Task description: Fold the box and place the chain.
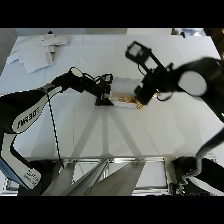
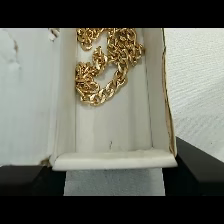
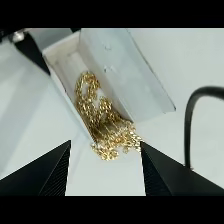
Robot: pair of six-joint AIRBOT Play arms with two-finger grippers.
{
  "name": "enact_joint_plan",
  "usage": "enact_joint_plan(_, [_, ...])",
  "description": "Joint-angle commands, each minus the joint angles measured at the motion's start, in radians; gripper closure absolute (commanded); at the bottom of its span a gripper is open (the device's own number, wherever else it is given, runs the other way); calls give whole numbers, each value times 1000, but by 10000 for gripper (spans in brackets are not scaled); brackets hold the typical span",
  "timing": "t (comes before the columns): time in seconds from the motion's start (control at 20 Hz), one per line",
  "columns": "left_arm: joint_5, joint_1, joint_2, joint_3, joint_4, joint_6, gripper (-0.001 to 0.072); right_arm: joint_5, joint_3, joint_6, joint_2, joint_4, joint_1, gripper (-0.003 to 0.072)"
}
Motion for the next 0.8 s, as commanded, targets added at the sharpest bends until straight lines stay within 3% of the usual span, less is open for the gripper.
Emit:
enact_joint_plan(0.0, [0,0,0,0,0,0,316,-81,-203,-235,113,89,-94,206])
enact_joint_plan(0.25, [0,0,0,0,0,0,316,-95,-276,-515,-17,225,-301,199])
enact_joint_plan(0.35, [0,0,0,0,0,0,316,-141,-276,-653,-85,281,-335,64])
enact_joint_plan(0.55, [0,0,0,0,0,0,316,-246,-276,-879,-224,367,-341,71])
enact_joint_plan(0.75, [0,0,0,0,0,0,316,-305,-276,-971,-338,394,-351,94])
